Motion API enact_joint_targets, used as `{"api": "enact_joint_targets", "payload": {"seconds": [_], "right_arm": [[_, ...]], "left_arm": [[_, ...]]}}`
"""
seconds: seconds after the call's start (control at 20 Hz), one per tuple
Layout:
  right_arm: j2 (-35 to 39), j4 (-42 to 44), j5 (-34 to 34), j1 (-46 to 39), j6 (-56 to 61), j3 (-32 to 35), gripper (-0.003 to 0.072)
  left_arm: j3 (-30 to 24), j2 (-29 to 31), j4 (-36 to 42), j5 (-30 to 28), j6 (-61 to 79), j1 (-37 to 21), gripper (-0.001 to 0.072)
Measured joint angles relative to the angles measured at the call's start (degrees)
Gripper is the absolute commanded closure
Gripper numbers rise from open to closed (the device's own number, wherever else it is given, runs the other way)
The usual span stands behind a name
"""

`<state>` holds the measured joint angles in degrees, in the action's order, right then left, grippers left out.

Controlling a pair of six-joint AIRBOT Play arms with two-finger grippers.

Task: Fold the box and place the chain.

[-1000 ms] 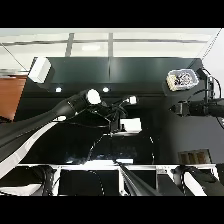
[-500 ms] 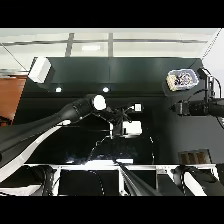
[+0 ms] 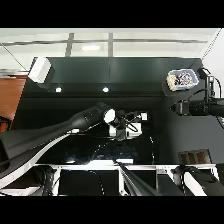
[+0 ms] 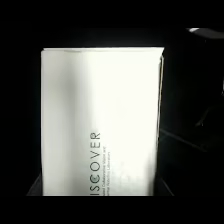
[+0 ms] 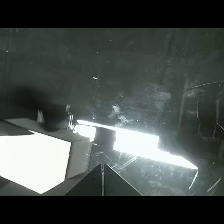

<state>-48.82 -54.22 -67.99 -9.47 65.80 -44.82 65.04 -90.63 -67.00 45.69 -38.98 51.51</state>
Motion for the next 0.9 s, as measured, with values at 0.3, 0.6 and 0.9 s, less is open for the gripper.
{"api": "enact_joint_targets", "payload": {"seconds": [0.3, 0.6, 0.9], "right_arm": [[0.00, -0.02, 0.26, 0.00, 0.00, 0.02, 0.0669], [0.00, -0.02, 1.09, 0.00, 0.00, 0.02, 0.0669], [0.00, -0.02, 1.53, 0.00, 0.00, 0.00, 0.0669]], "left_arm": [[-0.07, 7.80, -13.07, 12.24, -18.05, -13.09, 0.0440], [-0.13, 12.35, -18.62, 21.24, -31.82, -45.79, 0.0434], [-0.07, 12.81, -11.80, 14.53, -30.88, -71.67, 0.0402]]}}
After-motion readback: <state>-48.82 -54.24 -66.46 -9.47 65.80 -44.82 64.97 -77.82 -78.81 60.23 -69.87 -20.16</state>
